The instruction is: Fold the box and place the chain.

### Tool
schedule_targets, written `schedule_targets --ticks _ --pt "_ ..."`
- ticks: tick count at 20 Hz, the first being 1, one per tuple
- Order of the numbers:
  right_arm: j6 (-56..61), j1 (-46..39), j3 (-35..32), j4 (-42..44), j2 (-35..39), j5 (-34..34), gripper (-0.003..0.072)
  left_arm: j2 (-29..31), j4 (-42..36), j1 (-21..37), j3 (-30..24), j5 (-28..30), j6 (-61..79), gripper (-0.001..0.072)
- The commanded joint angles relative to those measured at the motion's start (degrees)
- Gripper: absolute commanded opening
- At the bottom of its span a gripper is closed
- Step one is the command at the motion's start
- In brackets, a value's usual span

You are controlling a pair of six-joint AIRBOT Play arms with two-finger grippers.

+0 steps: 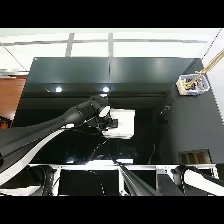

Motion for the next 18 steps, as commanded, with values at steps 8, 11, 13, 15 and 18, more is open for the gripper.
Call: schedule_targets --ticks 8,11,13,15,18 --pt "-8.9 0.0 0.1 19.3 13.9 3.0 0.0012 0.0 0.0 0.0 0.0 0.1 0.0 0.0030" --pt "-11.0 1.8 0.1 23.0 15.9 6.8 0.0012 0.0 0.0 0.0 0.0 0.0 0.0 0.0030" --pt "-12.0 4.3 0.1 23.0 17.4 8.7 0.0013 0.0 0.0 0.0 0.0 0.0 0.0 0.0029" --pt "-12.1 6.9 0.0 23.0 18.8 9.9 0.0013 0.0 0.0 0.0 0.0 0.0 0.0 0.0030" --pt "-12.1 10.7 0.0 23.1 20.0 10.0 0.0012 0.0 0.0 0.0 0.0 0.1 0.0 0.0030"
